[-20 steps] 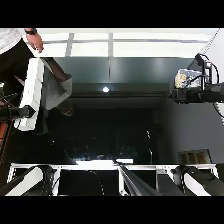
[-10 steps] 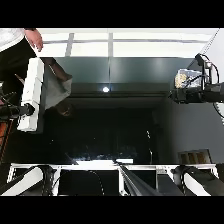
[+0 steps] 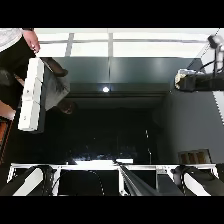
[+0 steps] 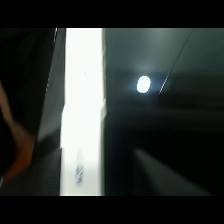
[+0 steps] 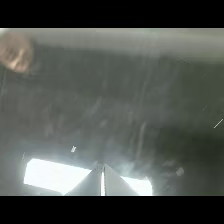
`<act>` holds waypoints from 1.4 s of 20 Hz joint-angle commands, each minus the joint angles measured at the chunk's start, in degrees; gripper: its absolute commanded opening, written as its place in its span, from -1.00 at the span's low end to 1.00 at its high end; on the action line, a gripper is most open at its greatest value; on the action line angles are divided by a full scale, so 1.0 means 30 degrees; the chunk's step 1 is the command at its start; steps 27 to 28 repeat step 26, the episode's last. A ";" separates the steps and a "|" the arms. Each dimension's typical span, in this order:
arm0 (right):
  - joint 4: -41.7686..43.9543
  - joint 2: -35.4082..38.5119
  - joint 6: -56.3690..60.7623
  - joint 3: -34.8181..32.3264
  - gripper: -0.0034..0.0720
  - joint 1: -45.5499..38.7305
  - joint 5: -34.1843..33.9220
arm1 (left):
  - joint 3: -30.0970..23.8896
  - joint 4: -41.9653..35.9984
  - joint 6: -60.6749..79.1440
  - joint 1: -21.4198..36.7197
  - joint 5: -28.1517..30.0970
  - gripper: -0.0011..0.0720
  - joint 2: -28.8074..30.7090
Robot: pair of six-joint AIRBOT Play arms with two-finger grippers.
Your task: Fold the box and place the chain.
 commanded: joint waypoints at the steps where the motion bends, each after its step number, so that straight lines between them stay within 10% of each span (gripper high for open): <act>1: -0.0874 0.0831 -0.2004 0.1749 -0.87 0.0007 0.0321 | 0.2863 -0.1800 -0.1297 -0.2317 -0.2783 -0.91 0.1341; 4: 0.0248 0.3526 -0.4051 -0.2200 -0.87 0.0036 -0.5268 | 0.0408 -0.1231 -0.1224 -0.6688 -0.3206 -0.92 0.3140; 9: -0.1144 0.4976 -0.4415 -1.0477 -0.87 0.0029 -1.5650 | -0.7555 0.0998 -0.1778 -1.1533 0.4830 -0.91 0.6003; 14: -0.1129 0.4976 -0.4401 -1.0593 -0.87 0.0044 -1.2342 | -0.8138 0.0947 -0.3024 -1.1096 0.6105 -0.90 0.6251; 28: -0.1129 0.4976 -0.4401 -1.0593 -0.86 0.0044 -1.2313 | -0.8138 0.0954 -0.3024 -1.1096 0.6135 -0.90 0.6251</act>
